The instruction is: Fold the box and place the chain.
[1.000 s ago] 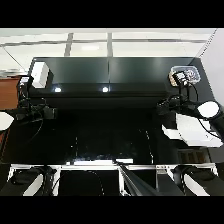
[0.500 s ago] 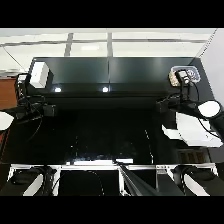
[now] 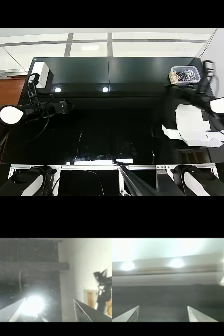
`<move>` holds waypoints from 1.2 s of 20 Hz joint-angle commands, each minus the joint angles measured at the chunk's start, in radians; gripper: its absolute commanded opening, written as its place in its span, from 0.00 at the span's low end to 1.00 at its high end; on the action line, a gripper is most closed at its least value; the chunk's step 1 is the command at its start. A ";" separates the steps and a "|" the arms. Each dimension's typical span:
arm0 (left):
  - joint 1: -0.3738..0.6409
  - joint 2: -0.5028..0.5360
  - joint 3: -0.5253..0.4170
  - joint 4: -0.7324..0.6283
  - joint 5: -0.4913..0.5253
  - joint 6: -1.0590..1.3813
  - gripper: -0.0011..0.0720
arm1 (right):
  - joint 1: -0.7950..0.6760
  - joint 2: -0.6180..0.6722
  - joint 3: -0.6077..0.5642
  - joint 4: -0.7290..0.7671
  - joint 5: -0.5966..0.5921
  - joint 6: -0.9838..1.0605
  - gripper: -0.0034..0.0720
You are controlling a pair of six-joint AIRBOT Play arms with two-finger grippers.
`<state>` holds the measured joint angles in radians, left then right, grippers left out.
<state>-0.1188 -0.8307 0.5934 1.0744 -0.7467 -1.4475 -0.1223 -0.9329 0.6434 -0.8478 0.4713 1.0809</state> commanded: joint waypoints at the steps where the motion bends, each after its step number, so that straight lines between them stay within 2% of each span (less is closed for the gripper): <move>1: -0.026 -0.024 0.000 -0.032 0.001 0.000 0.99 | -0.325 -0.022 0.058 -0.352 0.086 0.199 0.98; 4: -0.026 -0.025 0.000 -0.037 0.000 0.000 0.99 | -0.693 -0.135 0.192 -0.383 0.248 0.197 0.98; 7: -0.026 -0.027 0.000 -0.036 0.001 0.000 0.99 | -0.894 -0.308 0.349 -0.381 0.491 0.118 0.98; 9: -0.026 -0.027 0.000 -0.037 0.001 0.000 0.99 | -0.941 -0.426 0.426 -0.388 0.676 0.012 0.98; 10: -0.026 -0.027 0.000 -0.036 0.001 0.000 0.99 | -0.947 -0.470 0.447 -0.404 0.733 -0.023 0.98; 14: -0.026 -0.027 0.000 -0.036 0.002 0.000 0.99 | -0.947 -0.539 0.452 -0.525 0.771 -0.098 0.98; 17: -0.026 -0.027 0.000 -0.037 0.002 0.000 0.99 | -0.947 -0.568 0.452 -0.415 0.829 -0.232 0.97; 18: -0.026 -0.027 0.000 -0.037 0.002 0.000 0.99 | -0.945 -0.573 0.452 -0.368 0.838 -0.256 0.86; 19: -0.026 -0.027 0.000 -0.037 0.002 0.000 0.99 | -0.939 -0.572 0.453 -0.348 0.839 -0.260 0.58; 21: -0.026 -0.027 0.000 -0.037 0.002 0.000 0.99 | -0.913 -0.571 0.453 -0.348 0.885 -0.279 0.12; 24: -0.026 -0.027 0.000 -0.037 0.006 0.000 0.99 | -0.834 -0.528 0.450 -0.346 0.922 -0.270 0.07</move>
